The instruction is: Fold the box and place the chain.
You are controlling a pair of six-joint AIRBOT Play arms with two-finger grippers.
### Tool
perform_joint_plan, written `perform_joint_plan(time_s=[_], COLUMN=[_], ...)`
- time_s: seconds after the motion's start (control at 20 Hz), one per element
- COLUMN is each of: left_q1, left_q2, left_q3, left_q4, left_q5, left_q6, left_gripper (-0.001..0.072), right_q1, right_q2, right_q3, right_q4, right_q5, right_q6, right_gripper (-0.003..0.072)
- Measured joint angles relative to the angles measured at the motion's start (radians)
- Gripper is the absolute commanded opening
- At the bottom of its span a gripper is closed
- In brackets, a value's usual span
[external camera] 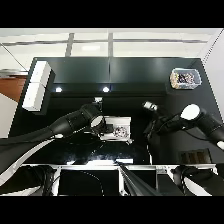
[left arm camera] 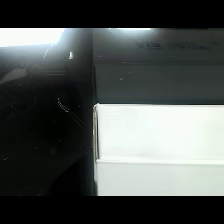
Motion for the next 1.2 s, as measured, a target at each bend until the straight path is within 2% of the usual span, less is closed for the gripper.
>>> perform_joint_plan(time_s=[0.2, 0.55, 0.85, 1.2], left_q1=[0.000, 0.000, 0.000, 0.000], left_q2=[0.000, 0.000, 0.000, 0.000], left_q3=[0.000, 0.000, 0.000, 0.000], left_q4=[0.000, 0.000, 0.000, 0.000], left_q5=[0.000, -0.001, -0.001, -0.001], left_q6=[0.000, 0.000, 0.000, 0.000], left_gripper=[0.0031, 0.0031, 0.0031, 0.0031], right_q1=[0.145, 0.279, 0.314, 0.320], right_q2=[-0.001, -0.001, -0.003, -0.006], right_q3=[-0.065, -0.109, -0.115, -0.128], right_q4=[0.008, 0.001, -0.004, -0.010], right_q5=[-0.179, -0.380, -0.436, -0.436], right_q6=[-0.145, -0.252, -0.314, -0.329], right_gripper=[0.0605, 0.0604, 0.0603, 0.0599])
